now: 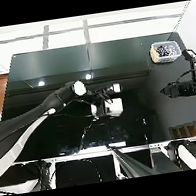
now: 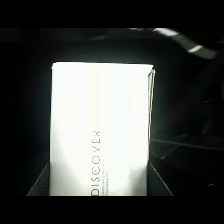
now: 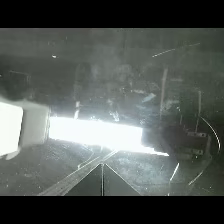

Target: Fold the box and place the chain.

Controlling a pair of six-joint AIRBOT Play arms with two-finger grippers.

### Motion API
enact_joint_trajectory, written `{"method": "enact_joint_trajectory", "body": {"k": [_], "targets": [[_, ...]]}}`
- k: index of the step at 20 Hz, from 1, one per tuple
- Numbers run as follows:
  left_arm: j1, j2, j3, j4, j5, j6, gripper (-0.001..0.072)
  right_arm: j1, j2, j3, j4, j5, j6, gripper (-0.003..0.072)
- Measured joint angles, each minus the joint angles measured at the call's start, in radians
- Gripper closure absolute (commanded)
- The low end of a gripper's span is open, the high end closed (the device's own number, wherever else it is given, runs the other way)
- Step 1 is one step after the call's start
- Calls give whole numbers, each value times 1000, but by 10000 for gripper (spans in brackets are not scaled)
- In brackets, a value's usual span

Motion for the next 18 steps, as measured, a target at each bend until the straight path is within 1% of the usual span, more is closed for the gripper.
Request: {"method": "enact_joint_trajectory", "body": {"k": [2,4,5,7,10,12,14,16,18], "targets": [[53,12,53,147,8,-184,432,0,0,0,3,-16,0,675],[159,19,113,262,11,-374,432,0,0,0,14,-37,0,675],[234,21,141,317,11,-467,432,0,0,0,23,-47,0,675],[398,16,192,382,11,-621,431,0,0,0,47,-73,0,676],[668,-25,282,420,10,-790,431,12,0,0,85,-143,0,676],[818,-78,349,426,11,-847,431,29,0,0,101,-201,0,676],[922,-155,433,420,12,-877,431,45,-3,0,110,-260,0,676],[985,-250,535,422,12,-896,431,56,-12,0,116,-308,0,676],[1014,-350,650,420,6,-905,430,62,-23,0,119,-343,2,676]]}}
